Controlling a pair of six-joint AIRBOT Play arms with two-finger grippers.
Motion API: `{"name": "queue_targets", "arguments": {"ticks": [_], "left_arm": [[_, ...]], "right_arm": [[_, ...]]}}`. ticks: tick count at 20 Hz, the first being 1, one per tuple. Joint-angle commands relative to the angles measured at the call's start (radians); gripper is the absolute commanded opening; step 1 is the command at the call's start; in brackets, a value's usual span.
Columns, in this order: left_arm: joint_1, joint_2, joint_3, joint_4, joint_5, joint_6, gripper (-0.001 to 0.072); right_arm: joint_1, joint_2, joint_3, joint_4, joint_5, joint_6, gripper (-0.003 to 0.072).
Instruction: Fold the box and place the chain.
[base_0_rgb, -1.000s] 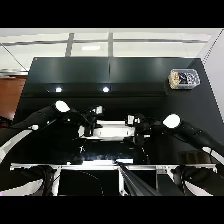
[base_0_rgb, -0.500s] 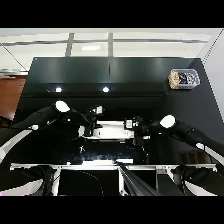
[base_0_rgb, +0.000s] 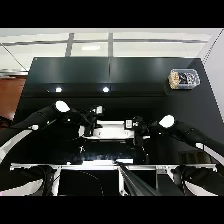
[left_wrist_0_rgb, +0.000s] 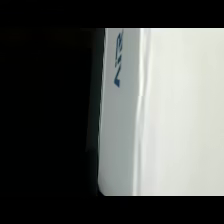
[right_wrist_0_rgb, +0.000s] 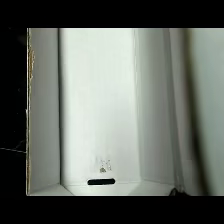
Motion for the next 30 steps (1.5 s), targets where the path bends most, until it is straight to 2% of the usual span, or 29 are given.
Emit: {"name": "queue_targets", "arguments": {"ticks": [1, 2, 3, 4, 5, 8, 9, 10, 11, 14, 17, 19, 20, 21, 22, 24, 25, 26, 27, 30], "left_arm": [[0.001, 0.0, 0.0, 0.0, -0.002, 0.001, 0.003], [0.001, 0.0, 0.0, 0.0, -0.002, 0.001, 0.003], [0.001, 0.0, 0.0, 0.0, -0.002, 0.001, 0.003], [0.001, 0.0, 0.0, 0.0, -0.002, 0.001, 0.003], [0.001, 0.0, 0.0, 0.0, -0.002, 0.001, 0.003], [0.002, 0.0, 0.0, 0.0, -0.009, 0.0, 0.0035], [0.002, 0.001, 0.0, 0.001, -0.009, -0.012, 0.0124], [0.003, 0.004, 0.001, 0.005, -0.008, -0.04, 0.0375], [0.007, 0.011, 0.001, 0.012, -0.009, -0.068, 0.0537], [0.042, 0.078, 0.001, 0.102, -0.018, -0.194, 0.0553], [0.112, 0.196, 0.001, 0.145, -0.082, -0.292, 0.0552], [0.17, 0.284, 0.001, 0.149, -0.162, -0.462, 0.054], [0.202, 0.321, 0.001, 0.15, -0.228, -0.591, 0.0433], [0.232, 0.346, 0.001, 0.149, -0.303, -0.686, 0.0265], [0.259, 0.365, 0.001, 0.149, -0.398, -0.744, 0.0028], [0.262, 0.373, -0.016, 0.099, -0.559, -0.792, 0.0029], [0.235, 0.372, -0.046, 0.044, -0.591, -0.854, 0.0029], [0.189, 0.372, -0.084, -0.005, -0.587, -0.86, 0.0029], [0.139, 0.372, -0.117, -0.055, -0.54, -0.853, 0.0029], [0.05, 0.371, -0.192, -0.392, -0.245, -0.678, 0.003]], "right_arm": [[0.002, -0.001, 0.0, 0.0, -0.012, 0.011, 0.0701], [0.002, -0.001, 0.0, 0.0, -0.013, 0.011, 0.0701], [0.002, -0.001, 0.0, 0.0, -0.012, 0.011, 0.0647], [0.002, -0.001, 0.0, 0.0, -0.012, 0.011, 0.0562], [0.002, -0.001, 0.0, 0.0, -0.012, 0.011, 0.0539], [0.002, -0.001, 0.0, -0.001, -0.012, 0.011, 0.0539], [0.002, -0.001, 0.0, -0.001, -0.012, 0.011, 0.0539], [0.002, -0.001, 0.0, -0.002, -0.012, 0.011, 0.0539], [0.002, -0.001, 0.0, -0.001, -0.012, 0.011, 0.0539], [0.001, -0.001, 0.0, -0.001, -0.012, 0.011, 0.0539], [0.001, -0.001, 0.0, -0.001, -0.012, 0.011, 0.0539], [0.001, -0.001, 0.0, -0.001, -0.012, 0.011, 0.0539], [0.001, -0.001, 0.0, -0.001, -0.012, 0.012, 0.0539], [0.001, -0.001, 0.0, -0.001, -0.012, 0.012, 0.0539], [0.001, -0.001, 0.0, -0.001, -0.012, 0.012, 0.0539], [0.001, -0.001, 0.0, -0.001, -0.012, 0.012, 0.0539], [0.001, -0.001, 0.0, -0.001, -0.012, 0.012, 0.0539], [0.001, -0.001, 0.0, -0.001, -0.012, 0.012, 0.0539], [0.001, -0.001, 0.0, -0.001, -0.012, 0.012, 0.0539], [0.001, -0.001, 0.0, -0.002, -0.012, 0.011, 0.0538]]}}
